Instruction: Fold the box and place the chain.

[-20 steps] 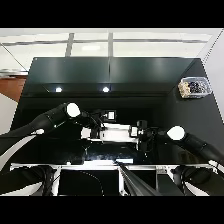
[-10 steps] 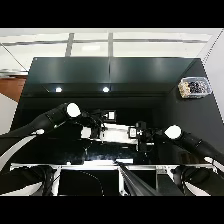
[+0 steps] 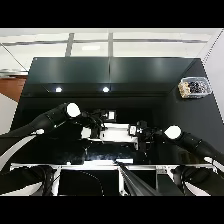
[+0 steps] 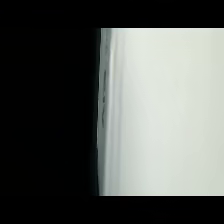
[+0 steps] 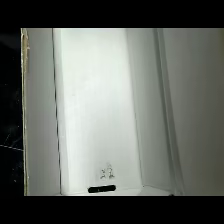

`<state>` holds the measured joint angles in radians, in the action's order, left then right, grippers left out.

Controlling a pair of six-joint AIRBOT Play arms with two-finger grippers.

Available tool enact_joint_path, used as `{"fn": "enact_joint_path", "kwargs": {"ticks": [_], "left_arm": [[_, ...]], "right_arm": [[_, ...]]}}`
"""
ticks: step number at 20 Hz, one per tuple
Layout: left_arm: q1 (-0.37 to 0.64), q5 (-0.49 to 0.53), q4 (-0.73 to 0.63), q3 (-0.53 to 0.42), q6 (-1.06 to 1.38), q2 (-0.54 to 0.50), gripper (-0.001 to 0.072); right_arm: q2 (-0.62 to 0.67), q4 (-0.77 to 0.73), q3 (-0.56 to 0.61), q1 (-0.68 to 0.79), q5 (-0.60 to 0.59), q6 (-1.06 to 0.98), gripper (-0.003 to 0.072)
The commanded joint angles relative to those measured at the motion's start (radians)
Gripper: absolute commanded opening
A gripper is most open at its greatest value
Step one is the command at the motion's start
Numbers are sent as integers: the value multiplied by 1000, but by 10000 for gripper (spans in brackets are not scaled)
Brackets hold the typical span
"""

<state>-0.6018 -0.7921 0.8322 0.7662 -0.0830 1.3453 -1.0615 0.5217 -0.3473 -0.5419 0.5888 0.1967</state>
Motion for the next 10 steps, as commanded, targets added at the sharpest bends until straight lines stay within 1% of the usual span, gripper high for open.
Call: {"fn": "enact_joint_path", "kwargs": {"ticks": [1,9,10], "left_arm": [[0,-2,1,1,1,-1,33],[0,-2,1,1,1,-1,34],[0,-1,1,1,1,-4,36]], "right_arm": [[-1,7,0,0,-8,-18,710],[-1,10,0,0,-7,-18,707],[-1,10,0,0,-7,-18,595]]}}
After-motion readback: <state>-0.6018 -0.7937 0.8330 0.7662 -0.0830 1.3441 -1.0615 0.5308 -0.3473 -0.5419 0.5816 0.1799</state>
